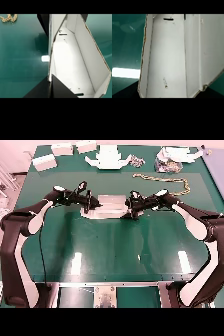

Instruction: Fold the box and place the chain.

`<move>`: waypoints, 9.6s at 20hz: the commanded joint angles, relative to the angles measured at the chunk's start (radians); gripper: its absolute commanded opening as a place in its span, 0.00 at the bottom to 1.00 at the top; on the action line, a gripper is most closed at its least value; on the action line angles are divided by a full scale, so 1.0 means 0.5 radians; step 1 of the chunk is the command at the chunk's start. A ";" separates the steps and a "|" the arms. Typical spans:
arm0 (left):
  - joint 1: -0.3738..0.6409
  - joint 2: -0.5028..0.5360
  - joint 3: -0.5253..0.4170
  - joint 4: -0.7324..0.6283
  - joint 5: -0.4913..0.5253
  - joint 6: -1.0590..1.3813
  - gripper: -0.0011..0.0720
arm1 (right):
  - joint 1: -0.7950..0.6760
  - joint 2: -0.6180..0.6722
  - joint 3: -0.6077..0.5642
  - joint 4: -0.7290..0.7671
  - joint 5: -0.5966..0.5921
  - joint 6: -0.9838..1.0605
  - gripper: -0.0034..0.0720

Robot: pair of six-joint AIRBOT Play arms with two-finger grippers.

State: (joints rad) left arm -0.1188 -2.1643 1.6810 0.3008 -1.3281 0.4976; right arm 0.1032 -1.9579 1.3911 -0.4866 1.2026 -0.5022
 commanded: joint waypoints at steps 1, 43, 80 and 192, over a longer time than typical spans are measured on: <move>0.001 0.001 0.002 -0.079 -0.018 0.001 0.04 | 0.002 -0.002 -0.001 0.000 0.000 0.001 0.78; 0.192 0.862 -0.648 -0.304 0.117 -0.048 0.03 | 0.002 -0.002 -0.001 0.001 0.000 0.001 0.78; -0.260 0.797 -1.040 -0.724 1.224 0.333 0.03 | 0.002 -0.002 -0.001 0.000 0.000 0.001 0.78; 0.006 0.654 -0.645 0.379 0.303 -0.455 0.46 | 0.002 -0.002 -0.001 0.001 -0.001 0.001 0.78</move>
State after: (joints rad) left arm -0.1154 -1.8378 1.3575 0.5041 -1.1858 0.2630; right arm 0.1040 -1.9591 1.3907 -0.4866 1.2022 -0.5018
